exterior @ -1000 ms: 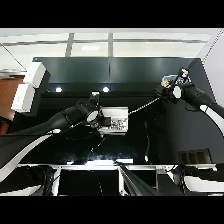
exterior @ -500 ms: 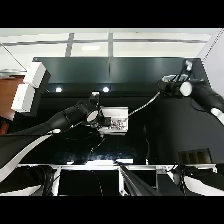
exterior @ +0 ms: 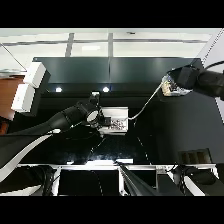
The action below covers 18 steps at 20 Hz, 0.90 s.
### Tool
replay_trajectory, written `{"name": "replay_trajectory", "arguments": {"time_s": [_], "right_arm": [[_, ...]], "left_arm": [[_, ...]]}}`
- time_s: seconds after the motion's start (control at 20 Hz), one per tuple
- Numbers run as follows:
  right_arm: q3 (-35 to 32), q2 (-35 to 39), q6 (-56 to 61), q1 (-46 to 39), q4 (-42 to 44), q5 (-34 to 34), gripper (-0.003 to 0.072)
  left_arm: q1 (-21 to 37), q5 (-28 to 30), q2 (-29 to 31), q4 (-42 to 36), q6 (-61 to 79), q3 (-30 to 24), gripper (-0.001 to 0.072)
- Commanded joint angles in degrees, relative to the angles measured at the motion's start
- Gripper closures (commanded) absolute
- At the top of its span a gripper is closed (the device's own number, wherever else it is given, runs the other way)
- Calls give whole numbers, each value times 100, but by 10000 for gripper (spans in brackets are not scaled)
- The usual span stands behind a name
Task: Fold the box and place the chain.
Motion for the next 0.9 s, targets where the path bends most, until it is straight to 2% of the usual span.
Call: {"name": "replay_trajectory", "arguments": {"time_s": [0.0, 0.2, 0.35, 0.5, 0.7, 0.85], "right_arm": [[22, 262, -398, 282, 1338, 531, 660], [22, -4, -256, 1294, 1580, 302, 660], [37, -280, -295, 1963, 2033, -446, 659], [153, -348, -557, 2068, 2524, -894, 660], [811, -348, -568, 2074, 2516, -822, 659], [929, -350, -564, 2074, 2549, -841, 659]], "left_arm": [[-2, 4, 2, 0, 2, 4, 681], [-2, 0, 2, -4, 2, 4, 681], [-2, 2, 2, 0, 4, 4, 681], [-2, 2, 2, 0, 4, 4, 681], [-2, 4, 2, 0, 2, 4, 681], [-2, 4, 2, 0, 4, 4, 681]]}}
